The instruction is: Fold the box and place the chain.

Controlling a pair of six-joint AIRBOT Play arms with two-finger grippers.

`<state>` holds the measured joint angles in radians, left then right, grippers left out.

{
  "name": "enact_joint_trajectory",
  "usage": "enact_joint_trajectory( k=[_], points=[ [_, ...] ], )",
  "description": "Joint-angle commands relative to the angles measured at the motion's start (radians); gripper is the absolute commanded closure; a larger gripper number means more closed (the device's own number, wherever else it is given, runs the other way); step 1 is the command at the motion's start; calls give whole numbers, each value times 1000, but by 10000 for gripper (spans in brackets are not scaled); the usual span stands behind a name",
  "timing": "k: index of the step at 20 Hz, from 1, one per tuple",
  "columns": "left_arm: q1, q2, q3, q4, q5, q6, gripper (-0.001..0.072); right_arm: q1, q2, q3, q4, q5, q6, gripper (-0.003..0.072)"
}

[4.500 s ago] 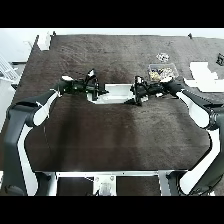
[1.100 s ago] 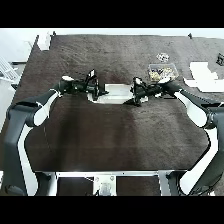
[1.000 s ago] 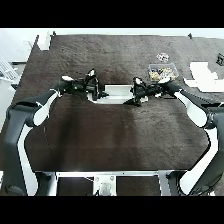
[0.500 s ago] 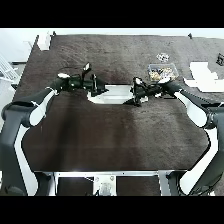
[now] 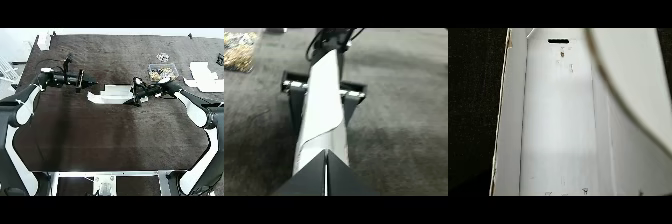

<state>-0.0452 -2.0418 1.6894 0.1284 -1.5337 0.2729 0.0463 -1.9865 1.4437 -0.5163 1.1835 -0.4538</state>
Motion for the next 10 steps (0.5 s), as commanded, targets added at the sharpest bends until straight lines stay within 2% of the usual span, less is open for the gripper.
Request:
enact_joint_trajectory(
  k=[1,5,10],
  points=[
    [-17,54,0,42,-53,-2,695,0,0,1,0,0,0,96],
    [-101,93,0,189,39,-3,695,0,0,1,0,0,0,97],
    [-187,92,0,299,95,-3,694,0,0,1,0,0,0,96]
  ],
)
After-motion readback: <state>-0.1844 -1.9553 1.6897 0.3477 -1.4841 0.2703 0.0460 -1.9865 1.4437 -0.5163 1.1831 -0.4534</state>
